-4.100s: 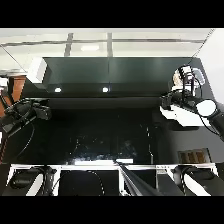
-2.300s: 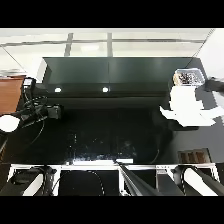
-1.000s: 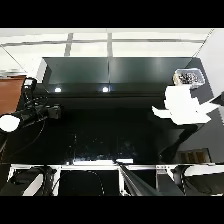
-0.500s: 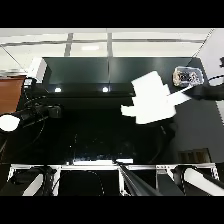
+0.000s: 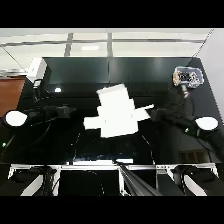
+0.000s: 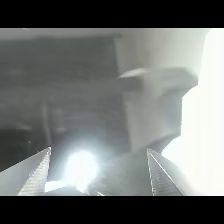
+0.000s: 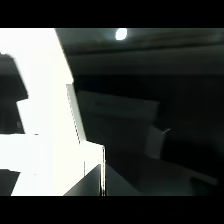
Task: Fold the box and place the chain.
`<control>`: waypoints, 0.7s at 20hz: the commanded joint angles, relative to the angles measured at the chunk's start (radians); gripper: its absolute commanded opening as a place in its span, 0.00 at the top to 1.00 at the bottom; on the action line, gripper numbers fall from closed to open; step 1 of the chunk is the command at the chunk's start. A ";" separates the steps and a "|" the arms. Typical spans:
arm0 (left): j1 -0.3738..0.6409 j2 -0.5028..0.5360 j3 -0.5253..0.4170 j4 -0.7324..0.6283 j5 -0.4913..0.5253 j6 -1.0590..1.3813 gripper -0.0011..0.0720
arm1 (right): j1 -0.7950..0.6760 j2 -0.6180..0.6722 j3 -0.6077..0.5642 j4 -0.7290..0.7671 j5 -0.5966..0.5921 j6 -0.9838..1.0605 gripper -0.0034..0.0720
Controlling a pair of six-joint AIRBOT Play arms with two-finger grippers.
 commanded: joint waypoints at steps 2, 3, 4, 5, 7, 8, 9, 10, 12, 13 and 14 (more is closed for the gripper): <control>-0.030 -0.190 0.100 -0.222 -0.158 0.110 0.02 | 0.254 0.019 -0.071 0.035 -0.263 0.025 0.94; -0.027 -0.251 0.140 -0.276 -0.204 0.144 0.02 | 0.275 0.019 -0.071 0.035 -0.277 0.031 0.94; -0.025 -0.319 0.185 -0.325 -0.249 0.183 0.02 | 0.282 0.019 -0.071 0.035 -0.280 0.037 0.94; -0.025 -0.383 0.226 -0.349 -0.298 0.219 0.02 | 0.282 0.019 -0.071 0.035 -0.280 0.037 0.94; -0.031 -0.516 0.311 -0.354 -0.417 0.245 0.02 | 0.282 0.019 -0.071 0.035 -0.280 0.037 0.94; -0.034 -0.576 0.350 -0.355 -0.475 0.268 0.02 | 0.282 0.019 -0.071 0.035 -0.278 0.037 0.94; -0.040 -0.624 0.383 -0.364 -0.521 0.291 0.02 | 0.282 0.019 -0.071 0.035 -0.277 0.037 0.94; -0.042 -0.659 0.410 -0.369 -0.551 0.315 0.02 | 0.282 0.019 -0.071 0.035 -0.277 0.037 0.94; -0.047 -0.718 0.458 -0.369 -0.607 0.359 0.02 | 0.282 0.019 -0.071 0.035 -0.276 0.037 0.94; -0.047 -0.743 0.477 -0.369 -0.636 0.375 0.02 | 0.282 0.019 -0.071 0.035 -0.276 0.037 0.94; -0.047 -0.770 0.497 -0.369 -0.674 0.396 0.02 | 0.282 0.019 -0.071 0.035 -0.276 0.037 0.94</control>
